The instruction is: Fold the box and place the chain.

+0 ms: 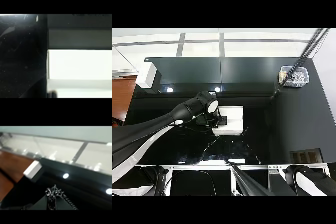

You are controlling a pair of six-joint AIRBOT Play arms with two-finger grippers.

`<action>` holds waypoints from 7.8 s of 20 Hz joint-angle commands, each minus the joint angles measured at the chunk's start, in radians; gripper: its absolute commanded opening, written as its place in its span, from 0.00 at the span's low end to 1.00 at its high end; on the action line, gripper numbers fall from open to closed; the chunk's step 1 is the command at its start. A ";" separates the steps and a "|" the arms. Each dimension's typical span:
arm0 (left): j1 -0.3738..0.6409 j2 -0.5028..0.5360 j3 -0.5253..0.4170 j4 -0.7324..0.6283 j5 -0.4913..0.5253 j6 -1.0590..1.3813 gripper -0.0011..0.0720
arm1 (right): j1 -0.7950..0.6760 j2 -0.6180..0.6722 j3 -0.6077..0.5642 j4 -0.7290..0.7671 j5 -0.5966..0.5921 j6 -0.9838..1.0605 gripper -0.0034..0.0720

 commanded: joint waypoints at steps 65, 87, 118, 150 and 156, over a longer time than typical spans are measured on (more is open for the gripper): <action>0.001 -0.001 0.000 -0.003 -0.003 -0.001 0.06 | 0.036 -0.412 -0.724 -0.596 -0.479 0.146 0.06; 0.001 -0.001 0.000 -0.003 -0.004 -0.001 0.06 | 0.497 0.093 -0.906 -0.222 -0.285 -0.011 0.06; 0.001 -0.002 0.000 -0.003 -0.003 -0.001 0.06 | 0.365 -0.191 -1.450 0.071 -0.700 -1.735 1.00; 0.001 -0.002 0.000 -0.003 -0.003 -0.001 0.06 | 0.304 0.210 -1.272 0.363 -0.459 -0.847 0.06; 0.001 -0.002 0.000 -0.003 -0.003 -0.001 0.06 | 0.306 0.208 -1.254 0.584 -0.468 -0.854 0.07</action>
